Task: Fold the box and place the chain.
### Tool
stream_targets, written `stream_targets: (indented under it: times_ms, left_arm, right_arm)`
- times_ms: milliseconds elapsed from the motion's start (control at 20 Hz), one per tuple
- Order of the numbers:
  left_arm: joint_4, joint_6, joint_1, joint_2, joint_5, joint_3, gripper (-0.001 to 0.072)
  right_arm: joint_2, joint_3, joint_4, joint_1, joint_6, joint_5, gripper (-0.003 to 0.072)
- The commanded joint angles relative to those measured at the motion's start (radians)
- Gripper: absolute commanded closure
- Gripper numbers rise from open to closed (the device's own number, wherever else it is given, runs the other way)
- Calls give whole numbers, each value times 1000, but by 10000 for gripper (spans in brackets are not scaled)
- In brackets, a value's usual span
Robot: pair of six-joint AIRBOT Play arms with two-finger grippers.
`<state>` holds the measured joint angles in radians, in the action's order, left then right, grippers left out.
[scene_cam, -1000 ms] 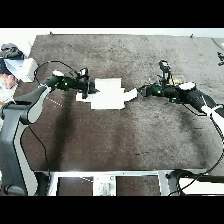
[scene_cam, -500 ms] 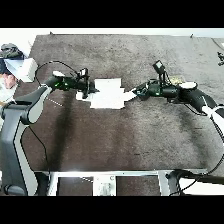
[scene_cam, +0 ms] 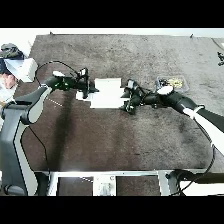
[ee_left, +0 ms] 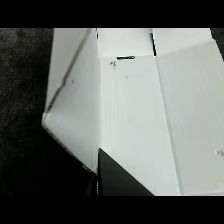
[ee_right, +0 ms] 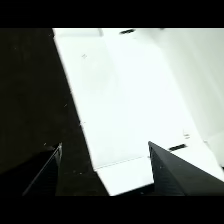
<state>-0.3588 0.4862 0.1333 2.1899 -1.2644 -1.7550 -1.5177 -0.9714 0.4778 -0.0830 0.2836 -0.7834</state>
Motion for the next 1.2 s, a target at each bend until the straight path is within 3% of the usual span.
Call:
stream_targets:
  times_ms: [0, 300, 500, 800, 1150]
  left_arm:
    - [0, 1, -1, 0, 1, 0, 697]
    - [0, 1, -1, 0, 1, 0, 697]
    - [1, 1, -1, 0, 0, 0, 697]
    - [1, 1, -1, 0, 1, 0, 697]
    - [1, 1, -1, 0, 1, 0, 697]
  right_arm:
    - [-35, -1, 137, -58, 19, 68, 92]
    - [-47, -3, 146, -93, 20, 208, 93]
    - [-97, -32, 142, -101, 19, 236, 93]
    - [-37, -33, 139, -100, 12, 318, 94]
    - [-33, -80, 123, -69, 8, 290, 100]
